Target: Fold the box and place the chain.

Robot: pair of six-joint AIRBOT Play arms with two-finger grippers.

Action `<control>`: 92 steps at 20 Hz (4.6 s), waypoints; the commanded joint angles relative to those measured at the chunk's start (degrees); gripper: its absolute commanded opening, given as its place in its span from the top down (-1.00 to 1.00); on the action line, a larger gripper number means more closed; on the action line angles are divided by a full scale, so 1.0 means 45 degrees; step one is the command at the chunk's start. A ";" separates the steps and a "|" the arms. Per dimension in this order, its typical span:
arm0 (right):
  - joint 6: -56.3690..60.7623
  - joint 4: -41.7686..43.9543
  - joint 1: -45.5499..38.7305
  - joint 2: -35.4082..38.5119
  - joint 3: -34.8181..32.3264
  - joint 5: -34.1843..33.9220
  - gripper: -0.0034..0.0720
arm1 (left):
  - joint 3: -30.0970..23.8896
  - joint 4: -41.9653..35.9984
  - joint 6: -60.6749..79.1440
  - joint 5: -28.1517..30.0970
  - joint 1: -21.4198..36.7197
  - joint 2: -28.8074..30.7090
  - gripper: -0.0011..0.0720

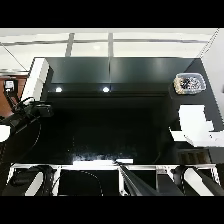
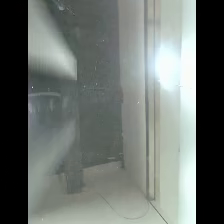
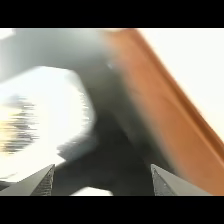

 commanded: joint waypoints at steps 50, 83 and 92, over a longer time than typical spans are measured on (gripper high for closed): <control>-0.4915 1.2002 1.2614 0.3823 -0.7815 -0.2506 0.87 | 0.0015 -0.2545 -0.0068 -0.0476 -0.3089 -0.1457 -0.98; -0.4711 1.1084 1.3007 0.3813 -0.7820 -0.1885 0.69 | 0.8859 -0.5979 0.9865 -1.2162 -0.3701 -1.4887 0.89; -0.5756 0.3832 1.0078 0.3827 -0.4376 0.4629 -0.77 | 0.7023 -0.5105 1.1030 -0.8772 -0.4537 -1.0914 0.89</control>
